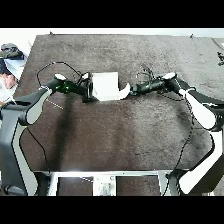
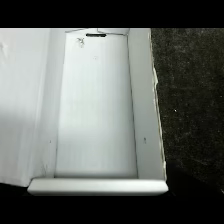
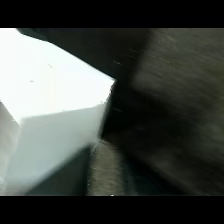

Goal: Fold the box and place the chain.

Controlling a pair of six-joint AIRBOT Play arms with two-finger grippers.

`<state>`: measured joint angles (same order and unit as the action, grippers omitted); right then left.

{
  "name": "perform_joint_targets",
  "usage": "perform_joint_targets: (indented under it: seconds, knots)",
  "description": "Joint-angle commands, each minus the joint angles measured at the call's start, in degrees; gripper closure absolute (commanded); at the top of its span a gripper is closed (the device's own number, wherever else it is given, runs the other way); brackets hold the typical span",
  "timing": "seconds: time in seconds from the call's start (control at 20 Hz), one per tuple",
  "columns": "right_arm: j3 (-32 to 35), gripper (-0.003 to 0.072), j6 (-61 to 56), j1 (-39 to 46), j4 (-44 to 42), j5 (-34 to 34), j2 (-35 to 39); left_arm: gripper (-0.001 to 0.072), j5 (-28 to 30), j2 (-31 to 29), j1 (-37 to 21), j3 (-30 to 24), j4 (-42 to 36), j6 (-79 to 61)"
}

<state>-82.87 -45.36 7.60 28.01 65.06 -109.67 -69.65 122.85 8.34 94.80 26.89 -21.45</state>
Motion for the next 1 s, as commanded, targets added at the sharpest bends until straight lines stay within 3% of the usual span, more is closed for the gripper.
perform_joint_targets:
  seconds: [0.0, 0.15, 0.2, 0.25, 0.45, 0.85, 0.9, 0.95]
  knots:
    - [-0.92, 0.0379, 0.72, -1.40, -1.31, -0.46, 0.96, 0.0345, 0.04, 0.00, -0.04, 0.02, 0.02, -0.02]
    - [-2.75, 0.0375, 0.44, -1.75, -1.03, -1.25, 0.96, 0.0345, 0.04, 0.00, -0.04, 0.02, 0.00, -0.02]
    - [-3.23, 0.0281, -1.18, -1.95, -0.66, -1.27, 0.96, 0.0345, 0.04, 0.00, -0.04, 0.02, 0.00, -0.02]
    - [-3.82, 0.0141, -2.58, -2.27, 0.70, -1.27, 0.96, 0.0345, 0.02, 0.00, -0.04, 0.02, 0.00, -0.02]
    - [-6.38, 0.0144, -7.58, -5.31, 9.86, -1.29, 0.96, 0.0344, 0.02, 0.00, -0.04, 0.02, 0.00, -0.02]
    - [-8.33, 0.0147, -12.94, -9.53, 14.45, -3.41, 0.76, 0.0345, 0.04, 0.00, -0.04, 0.02, 0.00, -0.02]
    - [-8.33, 0.0215, -12.98, -10.05, 14.64, -3.91, 0.76, 0.0345, 0.04, 0.00, -0.04, 0.02, -0.02, -0.02]
    - [-8.33, 0.0215, -12.98, -10.64, 14.67, -4.44, 0.76, 0.0344, 0.02, 0.00, -0.04, 0.02, -0.02, -0.02]
